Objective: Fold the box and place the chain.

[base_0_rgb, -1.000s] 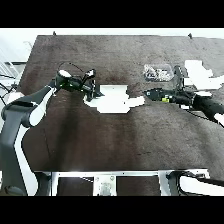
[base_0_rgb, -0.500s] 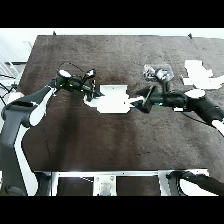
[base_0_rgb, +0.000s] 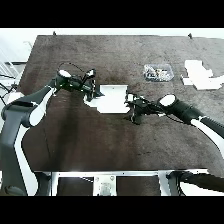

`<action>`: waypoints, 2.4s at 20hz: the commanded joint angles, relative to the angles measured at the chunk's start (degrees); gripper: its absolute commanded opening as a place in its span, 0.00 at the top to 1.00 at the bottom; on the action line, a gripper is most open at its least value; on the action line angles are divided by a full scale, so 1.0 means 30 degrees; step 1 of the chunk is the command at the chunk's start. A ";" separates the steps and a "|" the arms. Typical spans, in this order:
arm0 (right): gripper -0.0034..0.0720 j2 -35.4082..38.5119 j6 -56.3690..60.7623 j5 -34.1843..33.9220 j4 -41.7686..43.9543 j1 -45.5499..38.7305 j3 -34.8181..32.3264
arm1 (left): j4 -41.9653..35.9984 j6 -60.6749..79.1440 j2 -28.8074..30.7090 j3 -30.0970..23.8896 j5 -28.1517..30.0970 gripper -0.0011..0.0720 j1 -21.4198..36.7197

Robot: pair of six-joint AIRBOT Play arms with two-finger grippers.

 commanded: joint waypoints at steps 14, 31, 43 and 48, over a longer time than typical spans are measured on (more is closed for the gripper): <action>0.05 -0.0459 -0.1515 -0.4765 0.2885 0.0109 0.0525 | 0.0007 0.0000 0.0007 -0.0007 0.0007 0.96 -0.0007; 0.05 -0.3045 -0.3351 0.0036 0.2980 -0.1989 0.3789 | 0.0000 0.0000 0.0007 -0.0007 0.0000 0.96 -0.0007; 0.05 -0.7533 -0.3359 0.6696 0.3096 -0.3599 0.8721 | 0.0000 -0.0007 0.0007 -0.0007 0.0000 0.96 -0.0007; 0.05 -0.8910 -0.3927 0.7548 0.3169 -0.3599 1.0025 | 0.0000 -0.0007 0.0007 -0.0007 -0.0007 0.96 -0.0007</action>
